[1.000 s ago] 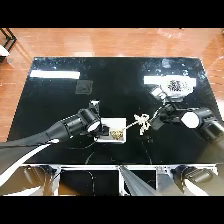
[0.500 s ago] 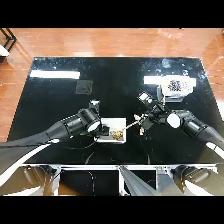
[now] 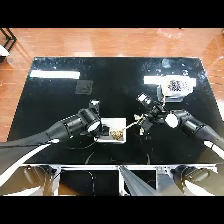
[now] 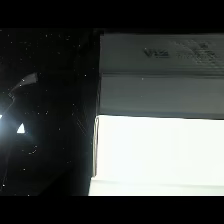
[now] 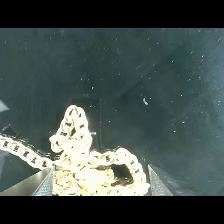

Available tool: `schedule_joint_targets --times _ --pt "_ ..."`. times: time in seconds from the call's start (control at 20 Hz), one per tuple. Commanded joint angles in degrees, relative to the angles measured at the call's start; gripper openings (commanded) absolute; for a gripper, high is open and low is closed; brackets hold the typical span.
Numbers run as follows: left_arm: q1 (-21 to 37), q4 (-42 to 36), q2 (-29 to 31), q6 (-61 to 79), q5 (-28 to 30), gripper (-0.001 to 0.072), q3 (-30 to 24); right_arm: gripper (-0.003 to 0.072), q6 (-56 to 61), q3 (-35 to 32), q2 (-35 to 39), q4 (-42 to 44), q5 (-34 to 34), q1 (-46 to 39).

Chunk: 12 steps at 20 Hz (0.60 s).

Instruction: Fold the box and place the chain.

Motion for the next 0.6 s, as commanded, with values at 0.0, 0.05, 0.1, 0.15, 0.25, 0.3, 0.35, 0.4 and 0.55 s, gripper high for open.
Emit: schedule_joint_targets --times 0.0,0.05,0.1,0.15,0.25,0.3,0.35,0.4,0.55 --pt "0.04 -0.02 -0.02 -0.02 -0.07 0.0025 -0.04 0.0708 0.63 -0.04 -0.07 0.20 2.73 0.02" --pt "0.04 -0.02 -0.02 -0.02 -0.07 0.0024 -0.04 0.0704 0.63 -0.04 -0.07 0.20 3.08 0.02" --pt "0.04 -0.02 -0.02 0.00 -0.07 0.0024 -0.04 0.0701 0.63 -0.04 -0.07 0.22 3.17 0.02" --pt "0.04 -0.02 -0.02 0.00 -0.07 0.0024 -0.04 0.0701 0.63 -0.04 -0.07 0.22 3.17 0.02" --pt "0.04 -0.02 -0.02 0.00 -0.07 0.0024 -0.04 0.0700 0.63 -0.04 -0.07 0.22 3.21 0.02" --pt "0.04 -0.02 -0.02 -0.02 -0.07 0.0024 -0.04 0.0670 0.63 -0.04 -0.07 0.22 3.26 0.02" --pt "0.04 -0.02 -0.02 0.00 -0.07 0.0024 -0.04 0.0444 0.63 -0.04 -0.07 0.22 3.61 0.02" --pt "0.04 -0.02 -0.02 0.00 -0.07 0.0024 -0.04 0.0244 0.63 -0.04 -0.07 0.22 3.98 0.02" --pt "0.04 -0.02 -0.02 -0.02 -0.07 0.0024 -0.04 0.0023 0.63 -0.02 -0.02 0.22 4.90 0.02"
